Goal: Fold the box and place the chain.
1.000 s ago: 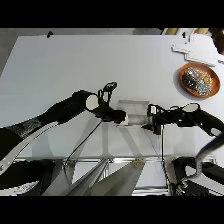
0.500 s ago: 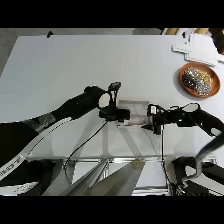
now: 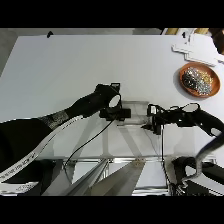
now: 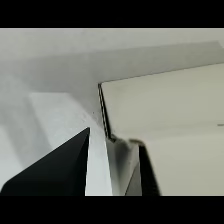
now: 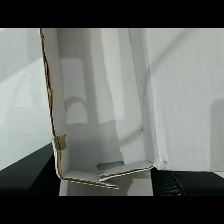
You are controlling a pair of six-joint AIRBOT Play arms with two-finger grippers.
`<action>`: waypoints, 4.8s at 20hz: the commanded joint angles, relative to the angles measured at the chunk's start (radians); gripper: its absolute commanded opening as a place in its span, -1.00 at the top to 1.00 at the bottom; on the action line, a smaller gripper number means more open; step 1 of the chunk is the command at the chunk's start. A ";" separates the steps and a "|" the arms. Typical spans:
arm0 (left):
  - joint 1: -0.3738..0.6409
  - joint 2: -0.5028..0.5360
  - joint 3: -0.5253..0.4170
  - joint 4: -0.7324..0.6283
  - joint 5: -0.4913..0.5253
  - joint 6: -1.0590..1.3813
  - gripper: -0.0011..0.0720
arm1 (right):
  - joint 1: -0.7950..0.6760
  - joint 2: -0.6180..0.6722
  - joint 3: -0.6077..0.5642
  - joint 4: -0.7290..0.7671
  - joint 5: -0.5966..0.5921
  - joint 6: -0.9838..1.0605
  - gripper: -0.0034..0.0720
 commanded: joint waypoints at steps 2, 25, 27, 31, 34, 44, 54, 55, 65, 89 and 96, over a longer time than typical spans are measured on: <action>-0.012 -0.072 0.112 0.034 -0.158 -0.034 0.13 | 0.000 0.001 0.000 0.000 0.000 0.000 -0.19; -0.031 -0.145 0.148 0.019 -0.179 -0.039 0.49 | 0.000 0.001 0.000 0.000 0.000 0.000 -0.19; -0.021 -0.145 0.163 0.019 -0.186 -0.036 0.51 | 0.000 0.001 0.000 -0.001 0.000 0.000 -0.19; -0.015 -0.152 0.166 0.019 -0.186 -0.036 0.51 | 0.000 0.001 0.000 0.000 0.000 0.000 -0.19; -0.014 -0.155 0.166 0.016 -0.186 -0.072 0.95 | 0.000 0.001 0.000 0.000 0.000 0.000 -0.19; -0.009 -0.146 0.166 0.003 -0.181 -0.099 0.39 | 0.000 0.001 0.000 0.000 0.000 0.000 -0.19; 0.101 0.090 0.163 0.008 -0.330 0.555 0.39 | 0.000 0.001 0.000 0.000 0.000 0.000 -0.19; 0.116 0.124 0.149 0.005 -0.345 0.694 0.37 | 0.000 0.001 0.000 0.000 0.000 0.000 -0.19; 0.384 0.338 -0.388 -0.246 -0.040 1.968 -0.77 | 0.000 0.001 0.000 0.000 0.000 0.000 -0.19; 0.315 0.146 -0.540 -0.922 0.332 2.644 -0.94 | 0.000 0.001 0.000 0.000 0.000 0.000 -0.19; 0.289 0.137 -0.540 -1.011 0.359 2.733 -0.95 | 0.000 0.001 0.000 0.000 0.000 0.000 -0.19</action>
